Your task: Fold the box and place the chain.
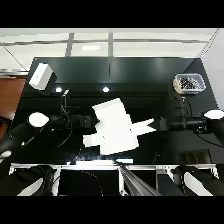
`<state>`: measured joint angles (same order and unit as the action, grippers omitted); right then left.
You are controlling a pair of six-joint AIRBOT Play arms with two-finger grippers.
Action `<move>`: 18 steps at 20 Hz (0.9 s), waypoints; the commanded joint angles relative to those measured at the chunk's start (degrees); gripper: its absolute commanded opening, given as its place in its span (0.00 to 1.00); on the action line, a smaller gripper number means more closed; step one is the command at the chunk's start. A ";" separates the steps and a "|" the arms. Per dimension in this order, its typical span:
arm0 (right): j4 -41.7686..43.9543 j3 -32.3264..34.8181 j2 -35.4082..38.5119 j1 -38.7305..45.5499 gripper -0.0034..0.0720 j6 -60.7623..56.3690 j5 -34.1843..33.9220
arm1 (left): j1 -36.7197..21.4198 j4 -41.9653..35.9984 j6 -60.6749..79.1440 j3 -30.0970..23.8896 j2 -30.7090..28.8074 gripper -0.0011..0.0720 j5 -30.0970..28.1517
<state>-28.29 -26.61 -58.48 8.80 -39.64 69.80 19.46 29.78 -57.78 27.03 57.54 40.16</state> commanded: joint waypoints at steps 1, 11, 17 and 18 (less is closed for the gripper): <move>0.63 1.38 0.90 -1.86 0.05 0.24 -1.07 | -7.19 -15.23 19.08 1.53 8.81 0.96 13.00; 0.83 1.38 0.90 -1.86 0.05 0.20 -0.96 | -7.87 -17.59 36.96 7.89 28.22 0.96 32.92; 0.83 1.36 0.90 -1.86 0.05 -0.66 -0.83 | -7.06 -8.46 37.13 13.64 32.52 0.61 34.58; 0.83 1.36 0.90 -1.86 0.05 -0.68 -0.85 | -7.08 -6.64 38.14 14.19 32.79 0.54 35.52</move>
<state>-27.49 -25.28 -57.60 7.01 -39.90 68.93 12.19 17.67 -21.30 39.05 88.62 73.10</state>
